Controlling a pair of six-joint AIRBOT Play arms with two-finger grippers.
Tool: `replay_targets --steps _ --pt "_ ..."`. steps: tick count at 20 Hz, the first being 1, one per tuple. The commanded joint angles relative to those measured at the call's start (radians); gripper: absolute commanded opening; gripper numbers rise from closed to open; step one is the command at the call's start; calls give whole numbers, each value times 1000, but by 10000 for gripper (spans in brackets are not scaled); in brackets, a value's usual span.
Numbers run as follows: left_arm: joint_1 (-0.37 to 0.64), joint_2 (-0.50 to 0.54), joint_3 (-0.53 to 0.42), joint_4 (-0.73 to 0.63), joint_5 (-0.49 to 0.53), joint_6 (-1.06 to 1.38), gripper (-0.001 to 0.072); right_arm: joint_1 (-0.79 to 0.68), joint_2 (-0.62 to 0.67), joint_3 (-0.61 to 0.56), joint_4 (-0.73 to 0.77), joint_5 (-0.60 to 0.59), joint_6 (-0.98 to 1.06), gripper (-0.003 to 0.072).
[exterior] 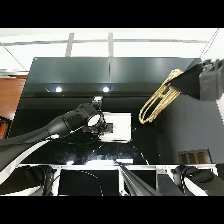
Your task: Fold the box and place the chain.
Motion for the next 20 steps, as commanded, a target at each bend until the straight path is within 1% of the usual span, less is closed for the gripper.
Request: replay_targets --steps 1,7,10,12,14,17,20 --pt "0 -1 1 0 -1 0 25 96 1 0 15 -6 -6 2" --pt "0 -1 1 0 0 0 25 193 -14 0 76 -120 -6 2" --pt "0 -1 1 0 0 0 25 225 -46 -19 72 -128 -10 2" --pt "0 -1 1 0 0 0 25 233 -68 -70 73 -128 -8 2" --pt "0 -1 1 0 -1 0 25 233 -77 -145 72 -147 -9 2" --pt "0 -1 1 0 -1 0 25 233 -77 -265 42 -193 -8 2" --pt "0 -1 1 0 -1 0 25 233 -77 -391 59 -262 3 2"
